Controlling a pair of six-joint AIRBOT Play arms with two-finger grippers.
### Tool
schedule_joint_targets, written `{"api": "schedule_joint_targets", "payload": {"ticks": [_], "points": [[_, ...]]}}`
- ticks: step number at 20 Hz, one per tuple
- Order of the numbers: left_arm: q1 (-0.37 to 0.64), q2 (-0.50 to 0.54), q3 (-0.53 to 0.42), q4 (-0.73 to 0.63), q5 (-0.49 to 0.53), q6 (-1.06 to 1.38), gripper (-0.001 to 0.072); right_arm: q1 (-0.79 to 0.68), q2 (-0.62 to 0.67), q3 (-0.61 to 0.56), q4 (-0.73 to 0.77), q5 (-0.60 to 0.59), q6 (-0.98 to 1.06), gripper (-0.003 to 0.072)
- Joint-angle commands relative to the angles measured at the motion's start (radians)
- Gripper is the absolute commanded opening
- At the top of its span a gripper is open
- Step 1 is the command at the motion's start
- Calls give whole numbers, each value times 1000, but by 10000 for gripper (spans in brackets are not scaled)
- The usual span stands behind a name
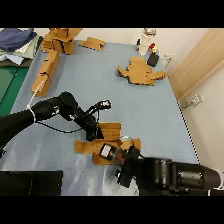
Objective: Fold the box.
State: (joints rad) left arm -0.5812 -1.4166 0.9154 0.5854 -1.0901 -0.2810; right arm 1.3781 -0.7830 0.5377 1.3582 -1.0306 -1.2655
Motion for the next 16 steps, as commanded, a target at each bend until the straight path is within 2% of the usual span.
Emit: {"api": "schedule_joint_targets", "payload": {"ticks": [1, 7, 9, 12, 14, 16], "points": [[1, 0, 0, -2, -2, 0, 13, 98, -99, -12, -206, 114, 2, 526], [1, 0, 0, -2, -2, 0, 13, 98, -256, -12, -289, 140, 13, 511], [2, 0, 0, -2, -2, 0, 14, 98, -264, -11, -427, 108, 140, 505], [1, 0, 0, -2, -2, 0, 13, 98, -232, -11, -638, -1, 396, 498], [1, 0, 0, -2, -2, 0, 13, 98, -211, -11, -660, 10, 481, 498], [1, 0, 0, -2, -2, 0, 14, 98, -209, -11, -646, -10, 483, 498]]}}
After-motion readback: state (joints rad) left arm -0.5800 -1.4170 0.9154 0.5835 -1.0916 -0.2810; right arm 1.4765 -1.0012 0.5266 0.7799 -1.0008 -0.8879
